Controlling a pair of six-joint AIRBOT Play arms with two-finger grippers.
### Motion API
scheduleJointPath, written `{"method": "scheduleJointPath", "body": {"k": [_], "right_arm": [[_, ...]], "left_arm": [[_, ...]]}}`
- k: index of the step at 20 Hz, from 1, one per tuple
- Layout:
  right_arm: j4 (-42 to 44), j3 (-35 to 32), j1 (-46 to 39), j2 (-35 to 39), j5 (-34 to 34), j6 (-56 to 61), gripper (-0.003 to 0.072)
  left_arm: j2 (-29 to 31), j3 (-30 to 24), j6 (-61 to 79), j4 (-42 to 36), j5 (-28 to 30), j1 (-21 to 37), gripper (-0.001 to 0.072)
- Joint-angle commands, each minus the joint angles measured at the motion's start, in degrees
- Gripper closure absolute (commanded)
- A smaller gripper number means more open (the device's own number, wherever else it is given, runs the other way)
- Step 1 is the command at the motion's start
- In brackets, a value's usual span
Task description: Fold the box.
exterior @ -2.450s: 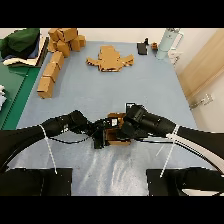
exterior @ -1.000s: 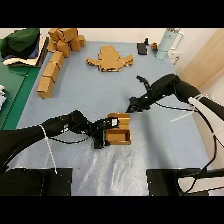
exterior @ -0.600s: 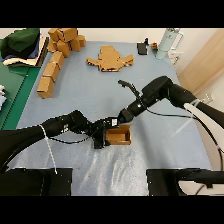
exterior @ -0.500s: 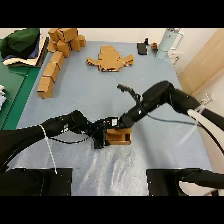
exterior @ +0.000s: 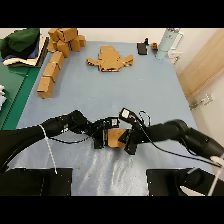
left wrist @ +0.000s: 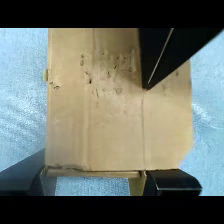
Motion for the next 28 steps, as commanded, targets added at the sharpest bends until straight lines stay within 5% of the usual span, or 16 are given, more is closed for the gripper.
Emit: {"method": "scheduleJointPath", "body": {"k": [1, 3, 6, 9, 10, 11, 28], "right_arm": [[-10.1, -4.6, 5.8, 6.7, 12.6, 0.0, 0.068], [-13.7, -4.9, 7.8, 8.4, 12.2, 0.0, 0.0677], [-14.9, -4.9, 8.9, 8.3, 11.3, -1.8, 0.0402], [-14.8, -4.9, 8.8, 8.0, 11.3, -6.3, 0.0351], [-14.9, -4.9, 8.8, 7.9, 11.3, -7.5, 0.0237], [-15.0, -4.9, 8.8, 7.6, 11.3, -9.3, 0.0211], [-15.7, -4.9, 8.9, 1.6, 13.8, -19.1, 0.022]], "left_arm": [[0.0, 0.0, 0.0, 0.0, 0.0, 0.0, 0.0259], [0.0, 0.0, 0.0, 0.0, 0.0, 0.0, 0.0259], [0.0, 0.0, 0.0, 0.0, 0.0, 0.0, 0.0259], [0.0, 0.0, 0.0, 0.0, 0.0, 0.0, 0.0259], [0.0, 0.0, 0.0, 0.0, 0.0, 0.0, 0.0259], [0.0, 0.0, 0.0, 0.0, 0.0, 0.0, 0.0259], [0.0, 0.0, 0.0, 0.0, 0.0, 0.0, 0.0259]]}}
